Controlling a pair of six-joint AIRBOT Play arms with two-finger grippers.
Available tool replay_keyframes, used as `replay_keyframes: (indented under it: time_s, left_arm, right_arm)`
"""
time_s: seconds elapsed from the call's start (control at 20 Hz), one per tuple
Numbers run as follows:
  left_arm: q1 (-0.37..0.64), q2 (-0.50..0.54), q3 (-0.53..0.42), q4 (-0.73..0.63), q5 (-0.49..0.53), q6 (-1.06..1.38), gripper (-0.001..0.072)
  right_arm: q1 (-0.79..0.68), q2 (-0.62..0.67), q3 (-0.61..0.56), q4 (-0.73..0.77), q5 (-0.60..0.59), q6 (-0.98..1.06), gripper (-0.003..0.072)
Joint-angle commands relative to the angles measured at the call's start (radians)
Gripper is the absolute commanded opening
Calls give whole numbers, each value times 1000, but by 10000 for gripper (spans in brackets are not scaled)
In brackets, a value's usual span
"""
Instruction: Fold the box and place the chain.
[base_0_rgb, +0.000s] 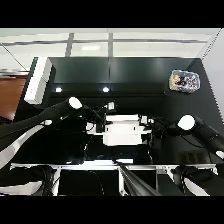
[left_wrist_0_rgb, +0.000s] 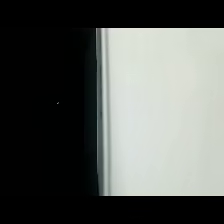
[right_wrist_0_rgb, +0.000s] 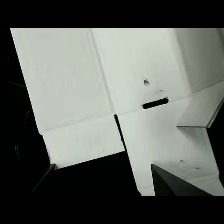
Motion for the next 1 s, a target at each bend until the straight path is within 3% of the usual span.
replay_keyframes:
  time_s: [0.0,0.25,0.45,0.95]
  left_arm:
    - [-1,-1,0,8,8,2,27]
    - [-1,-1,0,8,7,2,26]
    - [-1,-1,0,8,7,2,27]
    - [-1,-1,0,8,8,2,27]
  right_arm:
    - [27,0,-47,-1,-37,-14,706]
    - [122,0,-57,13,-136,-29,706]
    - [134,1,-56,119,-262,-29,706]
    - [134,4,-14,103,-220,-33,706]
